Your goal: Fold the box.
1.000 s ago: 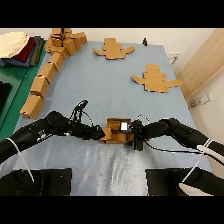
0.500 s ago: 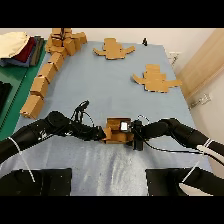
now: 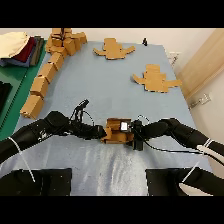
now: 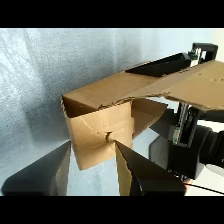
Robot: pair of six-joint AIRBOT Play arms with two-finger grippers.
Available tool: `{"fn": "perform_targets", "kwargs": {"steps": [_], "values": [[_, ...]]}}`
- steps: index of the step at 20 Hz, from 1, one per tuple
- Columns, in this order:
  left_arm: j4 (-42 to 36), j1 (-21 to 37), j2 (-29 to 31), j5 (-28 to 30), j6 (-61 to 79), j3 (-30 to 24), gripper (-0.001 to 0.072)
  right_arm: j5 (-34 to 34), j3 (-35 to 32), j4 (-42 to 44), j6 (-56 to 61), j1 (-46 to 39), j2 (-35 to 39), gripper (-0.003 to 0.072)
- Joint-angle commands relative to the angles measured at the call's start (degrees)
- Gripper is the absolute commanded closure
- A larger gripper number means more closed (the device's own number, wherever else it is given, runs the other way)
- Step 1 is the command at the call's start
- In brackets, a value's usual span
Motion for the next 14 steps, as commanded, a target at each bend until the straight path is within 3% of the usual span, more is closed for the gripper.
{"fn": "perform_targets", "kwargs": {"steps": [1,4,8,11,14], "values": [[-0.5,-0.3,0.0,0.8,0.8,0.1,0.0285,0.0,0.0,0.0,0.0,0.0,0.0,0.0101],[3.5,-3.5,-0.1,4.9,-5.5,0.6,0.0285,0.0,0.0,0.0,0.0,0.0,0.0,0.0101],[24.6,-9.2,-1.4,5.3,-27.2,4.4,0.0285,0.0,0.0,0.0,0.0,0.0,0.0,0.0101],[35.3,-12.6,-3.1,3.4,-37.0,9.5,0.0285,0.0,0.0,0.0,0.0,0.0,0.0,0.0101],[39.5,-14.6,-6.6,-1.6,-42.5,14.1,0.0285,0.0,0.0,0.0,0.0,0.0,0.0,0.0101]]}}
